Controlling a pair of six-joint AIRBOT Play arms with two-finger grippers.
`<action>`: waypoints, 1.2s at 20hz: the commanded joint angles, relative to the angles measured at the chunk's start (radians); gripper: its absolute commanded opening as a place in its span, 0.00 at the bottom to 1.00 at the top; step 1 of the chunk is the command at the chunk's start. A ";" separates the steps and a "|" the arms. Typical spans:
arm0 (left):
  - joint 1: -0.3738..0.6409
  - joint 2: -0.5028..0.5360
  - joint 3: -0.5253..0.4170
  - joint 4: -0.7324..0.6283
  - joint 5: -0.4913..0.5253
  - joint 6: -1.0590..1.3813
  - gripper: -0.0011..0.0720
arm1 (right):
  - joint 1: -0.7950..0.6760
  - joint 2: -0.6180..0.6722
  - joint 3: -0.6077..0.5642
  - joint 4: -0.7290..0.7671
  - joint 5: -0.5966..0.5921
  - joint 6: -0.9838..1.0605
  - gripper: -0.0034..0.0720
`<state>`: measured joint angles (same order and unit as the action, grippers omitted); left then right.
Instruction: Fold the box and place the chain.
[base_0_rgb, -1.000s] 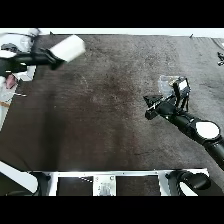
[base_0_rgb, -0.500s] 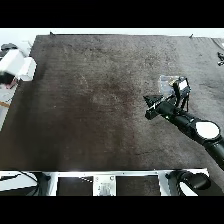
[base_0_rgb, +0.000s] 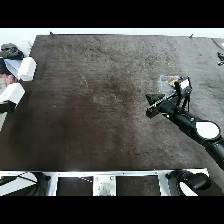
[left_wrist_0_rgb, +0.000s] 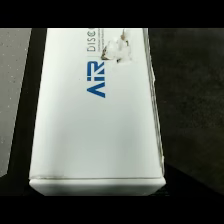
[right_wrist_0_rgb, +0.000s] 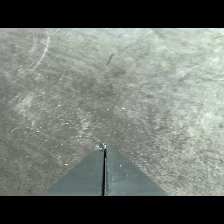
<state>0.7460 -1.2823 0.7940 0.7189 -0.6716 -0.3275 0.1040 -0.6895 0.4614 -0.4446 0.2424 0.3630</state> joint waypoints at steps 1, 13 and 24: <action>0.005 -0.022 -0.029 0.046 0.026 -0.009 0.02 | 0.001 -0.001 0.000 -0.001 -0.031 -0.001 0.04; 0.005 -0.096 -0.016 0.156 0.035 -0.005 0.99 | 0.001 0.000 0.000 -0.001 -0.049 -0.003 0.04; 0.005 0.217 0.006 0.013 -0.111 -0.001 0.99 | 0.001 0.000 0.000 -0.004 -0.097 -0.003 0.04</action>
<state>0.7509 -1.1671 0.7979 0.8192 -0.7506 -0.3386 0.1043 -0.6895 0.4614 -0.4484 0.1730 0.3595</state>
